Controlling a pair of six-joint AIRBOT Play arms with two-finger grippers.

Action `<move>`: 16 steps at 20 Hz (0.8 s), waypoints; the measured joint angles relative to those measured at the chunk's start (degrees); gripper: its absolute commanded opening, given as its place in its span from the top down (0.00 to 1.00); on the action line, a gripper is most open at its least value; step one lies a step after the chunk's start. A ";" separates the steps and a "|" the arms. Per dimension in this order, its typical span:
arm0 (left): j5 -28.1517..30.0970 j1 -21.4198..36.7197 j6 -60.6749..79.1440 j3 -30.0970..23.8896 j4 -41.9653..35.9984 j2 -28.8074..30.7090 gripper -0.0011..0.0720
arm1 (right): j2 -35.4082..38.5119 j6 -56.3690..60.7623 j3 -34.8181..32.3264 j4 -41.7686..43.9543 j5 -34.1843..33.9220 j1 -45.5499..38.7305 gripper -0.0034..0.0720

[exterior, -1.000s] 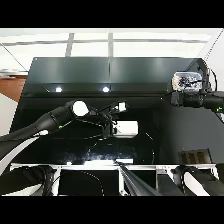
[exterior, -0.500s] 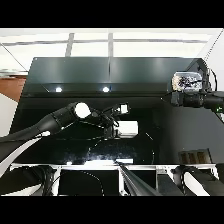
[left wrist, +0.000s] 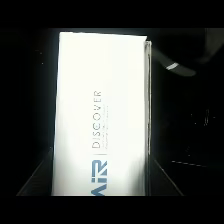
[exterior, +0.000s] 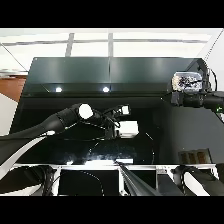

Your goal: Fold the box and place the chain.

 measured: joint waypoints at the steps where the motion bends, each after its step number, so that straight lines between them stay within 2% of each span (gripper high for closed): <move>1: 0.76 -0.13 0.00 0.00 0.04 -0.57 0.01 | 0.00 0.00 0.00 0.00 0.02 0.00 0.91; 2: 1.53 -0.39 0.00 0.00 0.28 -1.29 0.04 | 0.00 0.00 0.00 0.00 0.00 0.00 0.91; 3: 1.90 -0.61 0.00 0.00 0.61 -1.99 0.20 | 0.00 0.00 0.00 0.00 0.00 0.02 0.91; 4: 2.32 -0.81 0.04 0.00 0.92 -2.49 0.46 | 0.00 0.00 0.00 0.00 0.00 0.00 0.91; 5: 2.45 -0.85 -0.24 0.09 1.01 -2.78 0.52 | 0.02 0.00 0.00 0.00 0.00 0.00 0.91; 8: 1.60 0.55 -5.40 1.33 5.01 -2.56 0.53 | 0.00 0.00 0.02 0.04 0.00 -0.07 0.91; 10: 0.92 3.98 -10.95 2.99 9.90 -1.25 0.53 | 0.04 0.00 0.17 0.04 -0.02 -0.31 0.91; 12: -1.29 9.55 -15.45 4.85 13.00 0.24 0.53 | 0.07 0.02 0.24 0.24 -0.04 -0.57 0.91; 16: -3.78 26.75 -24.55 9.97 17.11 0.87 0.53 | 0.07 0.00 0.31 0.46 0.00 -0.74 0.91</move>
